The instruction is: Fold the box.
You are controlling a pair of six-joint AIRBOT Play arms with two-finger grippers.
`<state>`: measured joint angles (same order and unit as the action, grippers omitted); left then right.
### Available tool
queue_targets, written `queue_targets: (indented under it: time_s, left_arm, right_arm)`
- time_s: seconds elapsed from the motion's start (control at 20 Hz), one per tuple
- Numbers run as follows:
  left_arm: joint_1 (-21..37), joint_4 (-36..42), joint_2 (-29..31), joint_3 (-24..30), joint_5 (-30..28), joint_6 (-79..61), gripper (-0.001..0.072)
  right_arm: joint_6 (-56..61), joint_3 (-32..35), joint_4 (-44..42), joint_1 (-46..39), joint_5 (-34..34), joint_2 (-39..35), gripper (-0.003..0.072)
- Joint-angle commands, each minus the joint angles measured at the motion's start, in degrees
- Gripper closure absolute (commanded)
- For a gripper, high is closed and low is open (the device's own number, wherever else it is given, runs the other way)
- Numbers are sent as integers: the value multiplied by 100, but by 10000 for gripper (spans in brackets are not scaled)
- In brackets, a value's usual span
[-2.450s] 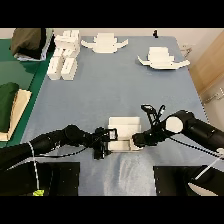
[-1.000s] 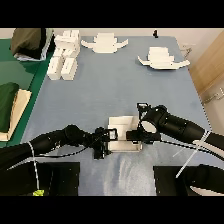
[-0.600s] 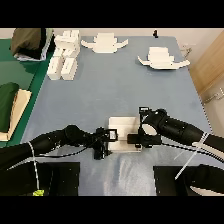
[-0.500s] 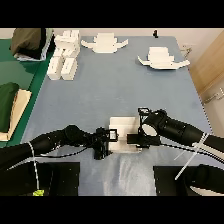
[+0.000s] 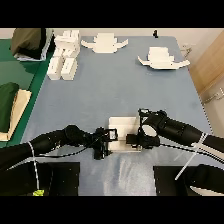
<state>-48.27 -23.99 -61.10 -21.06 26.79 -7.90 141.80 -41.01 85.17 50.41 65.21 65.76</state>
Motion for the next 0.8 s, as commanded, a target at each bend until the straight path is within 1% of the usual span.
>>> queue_targets:
  time_s: [0.0, 0.15, 0.3, 0.35, 0.45, 0.5, 0.6, 0.7, 0.75]
  left_arm:
    - [2, -4, 2, -2, -7, -13, 197]
    - [2, -4, 2, -2, -7, -13, 197]
    - [2, -4, 2, -2, -7, -13, 196]
    - [2, -4, 2, -2, -7, -15, 197]
    - [2, -4, 2, -2, -7, -13, 197]
    - [2, -4, 2, -2, -7, -13, 197]
    - [2, -4, 2, -2, -7, -13, 197]
    - [2, -4, 2, -2, -9, -13, 197]
    - [2, -4, 2, -2, -9, -13, 197]
  right_arm:
    - [-52, -52, -144, 4, 15, -109, 307]
    - [-85, -291, 7, 4, 164, -485, 307]
    - [-83, -562, 192, -22, 431, -1069, 308]
    - [-92, -625, 214, -70, 566, -1294, 338]
    - [-284, -616, 496, -278, 960, -1648, 611]
    - [-424, -616, 680, -505, 1176, -1729, 682]
    - [-1134, -614, 697, -1239, 1187, -1742, 684]
    - [-2124, -614, 256, -2229, 920, -1473, 684]
    - [-2745, -616, -173, -2789, 791, -1207, 684]
